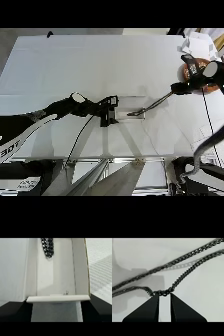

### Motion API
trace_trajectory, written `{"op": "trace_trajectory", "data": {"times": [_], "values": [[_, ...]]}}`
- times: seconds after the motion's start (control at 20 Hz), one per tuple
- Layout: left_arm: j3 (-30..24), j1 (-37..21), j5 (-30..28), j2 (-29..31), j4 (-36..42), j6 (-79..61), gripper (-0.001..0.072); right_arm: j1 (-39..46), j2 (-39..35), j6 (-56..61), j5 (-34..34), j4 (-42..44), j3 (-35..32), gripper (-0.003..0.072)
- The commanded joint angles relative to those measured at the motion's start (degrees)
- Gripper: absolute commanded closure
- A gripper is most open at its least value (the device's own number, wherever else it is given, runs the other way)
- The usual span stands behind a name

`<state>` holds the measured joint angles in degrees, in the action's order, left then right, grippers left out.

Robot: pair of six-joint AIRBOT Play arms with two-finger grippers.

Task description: Fold the box and place the chain.

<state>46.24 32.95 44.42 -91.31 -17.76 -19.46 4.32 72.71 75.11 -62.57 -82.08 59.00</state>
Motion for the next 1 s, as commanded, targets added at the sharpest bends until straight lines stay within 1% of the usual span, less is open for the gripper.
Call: {"op": "trace_trajectory", "data": {"times": [0.0,0.1,0.25,0.45,0.6,0.75,0.85,0.95], "values": [[0.0,0.0,0.0,0.0,0.0,0.0,0.0624,0.0,-7.7,-3.9,-4.0,7.6,-0.1,0.0671],[0.0,0.0,0.0,0.0,0.0,0.0,0.0624,-0.2,-12.0,-5.8,-5.9,11.7,-0.1,0.0672],[0.0,0.0,0.0,0.0,0.0,0.0,0.0624,-2.5,-18.5,-6.2,-7.4,12.0,-0.1,0.0672],[0.0,0.0,0.0,0.0,0.0,0.0,0.0624,-8.0,-24.6,-6.2,-9.0,12.1,-0.1,0.0671],[0.0,0.0,0.0,0.0,0.0,0.0,0.0624,-13.4,-26.4,-6.2,-10.8,12.1,-0.1,0.0671],[0.0,0.0,0.0,0.0,0.0,0.0,0.0624,-18.5,-26.4,-6.1,-11.3,12.3,-0.3,0.0671],[0.0,0.0,0.0,0.0,0.0,0.0,0.0624,-21.3,-26.4,-6.0,-9.7,14.3,-1.3,0.0671],[0.0,0.0,0.0,0.0,0.0,0.0,0.0624,-23.9,-26.4,-6.1,-6.5,16.1,-2.6,0.0671]]}}
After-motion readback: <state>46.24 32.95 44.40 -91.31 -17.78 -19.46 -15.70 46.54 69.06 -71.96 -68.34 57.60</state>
